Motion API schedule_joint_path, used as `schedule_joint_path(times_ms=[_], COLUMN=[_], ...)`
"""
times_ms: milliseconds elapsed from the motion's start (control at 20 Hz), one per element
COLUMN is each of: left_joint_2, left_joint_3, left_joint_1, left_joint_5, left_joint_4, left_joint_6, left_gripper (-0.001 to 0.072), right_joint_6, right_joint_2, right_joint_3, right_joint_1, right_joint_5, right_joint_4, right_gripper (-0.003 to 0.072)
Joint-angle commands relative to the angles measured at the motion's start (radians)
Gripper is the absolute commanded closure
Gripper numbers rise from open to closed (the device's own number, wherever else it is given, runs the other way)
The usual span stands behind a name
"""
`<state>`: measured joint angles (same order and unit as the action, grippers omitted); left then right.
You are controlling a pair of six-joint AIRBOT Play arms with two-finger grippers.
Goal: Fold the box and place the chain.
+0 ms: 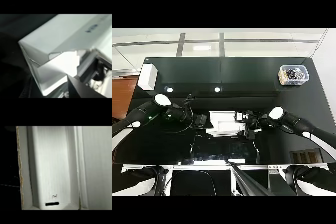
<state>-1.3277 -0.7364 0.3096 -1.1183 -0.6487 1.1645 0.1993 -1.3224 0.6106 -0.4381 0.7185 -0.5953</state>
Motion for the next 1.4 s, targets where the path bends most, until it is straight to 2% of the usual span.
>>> schedule_joint_path(times_ms=[0, 100, 200, 550, 600, 900, 1350], left_joint_2=[0.013, 0.013, 0.013, 0.013, 0.013, 0.013, 0.013], left_joint_3=[-0.039, -0.04, -0.04, -0.041, -0.045, -0.082, -0.117], left_joint_1=[0.058, 0.077, 0.093, 0.14, 0.141, 0.151, 0.249], left_joint_5=[0.049, 0.053, 0.065, 0.154, 0.152, 0.139, 0.124], left_joint_4=[-0.076, -0.076, -0.076, -0.104, -0.137, -0.201, -0.443], left_joint_6=[0.165, 0.206, 0.222, 0.286, 0.309, 0.335, 0.555], left_gripper=[0.0207, 0.0245, 0.0318, 0.0327, 0.0355, 0.0355, 0.0355], right_joint_6=[0.0, 0.0, 0.0, 0.0, 0.0, 0.0, 0.0], right_joint_2=[0.0, 0.0, 0.0, 0.0, 0.0, 0.0, 0.0], right_joint_3=[0.0, 0.0, 0.0, 0.0, 0.0, 0.0, 0.0], right_joint_1=[0.0, 0.0, 0.0, 0.0, 0.0, 0.0, 0.0], right_joint_5=[0.0, 0.0, 0.0, 0.0, 0.0, 0.0, 0.0], right_joint_4=[0.0, 0.0, 0.0, 0.0, 0.0, 0.0, 0.0], right_gripper=[0.0558, 0.0558, 0.0558, 0.0558, 0.0558, 0.0558, 0.0558])
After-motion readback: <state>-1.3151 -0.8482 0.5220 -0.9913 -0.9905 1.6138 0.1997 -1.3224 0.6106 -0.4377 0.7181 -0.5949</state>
